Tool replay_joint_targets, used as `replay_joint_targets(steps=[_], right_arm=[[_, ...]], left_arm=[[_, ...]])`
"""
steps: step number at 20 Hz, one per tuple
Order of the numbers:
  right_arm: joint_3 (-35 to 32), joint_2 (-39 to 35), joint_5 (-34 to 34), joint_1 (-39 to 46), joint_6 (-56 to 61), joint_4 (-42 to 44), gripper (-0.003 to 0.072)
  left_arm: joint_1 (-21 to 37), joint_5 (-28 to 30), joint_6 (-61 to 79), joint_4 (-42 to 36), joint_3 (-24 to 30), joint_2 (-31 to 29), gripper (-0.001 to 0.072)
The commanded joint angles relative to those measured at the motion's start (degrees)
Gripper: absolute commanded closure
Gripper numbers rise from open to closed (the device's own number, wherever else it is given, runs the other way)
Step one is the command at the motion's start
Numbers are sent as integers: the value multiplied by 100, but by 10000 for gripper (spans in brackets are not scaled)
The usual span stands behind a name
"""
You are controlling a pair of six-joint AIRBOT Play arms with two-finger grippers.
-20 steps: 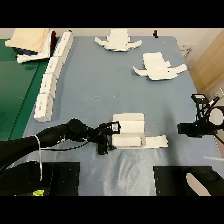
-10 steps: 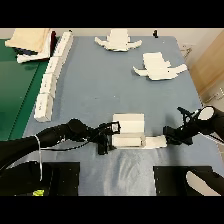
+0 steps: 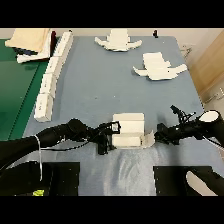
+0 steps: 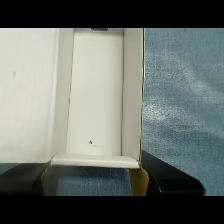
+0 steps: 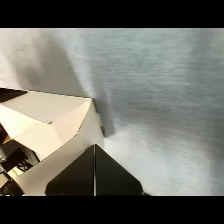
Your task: Fold the box.
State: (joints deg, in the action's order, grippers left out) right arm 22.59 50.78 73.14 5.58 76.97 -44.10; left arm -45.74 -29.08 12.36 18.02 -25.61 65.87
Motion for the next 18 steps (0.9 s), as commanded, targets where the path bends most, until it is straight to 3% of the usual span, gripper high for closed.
replay_joint_targets(steps=[1, 3, 4, 5, 8, 12, 17, 18], right_arm=[[-17, -498, -15, -2, -262, 321, 485], [-17, -758, 4, -2, -358, 317, 421], [-17, -837, 11, -2, -356, 321, 282], [-17, -866, 11, -4, -356, 319, 232], [-70, -828, -94, -361, -330, 208, 234], [-87, -717, -723, -1244, 11, -87, 245], [131, -612, -1580, -2439, 1661, -1257, 271], [245, -573, -1740, -2699, 2017, -1534, 321]], left_arm=[[2, 0, 0, 2, -4, -2, 255], [2, 0, 0, 2, -4, -2, 255], [2, 0, 0, 2, -4, 0, 255], [2, 0, 2, 2, -4, -2, 255], [2, 0, 2, 2, -4, -2, 255], [2, -2, 2, 2, -4, -2, 255], [0, -2, 0, 2, -4, 0, 255], [2, 0, 2, 2, -4, -2, 255]])
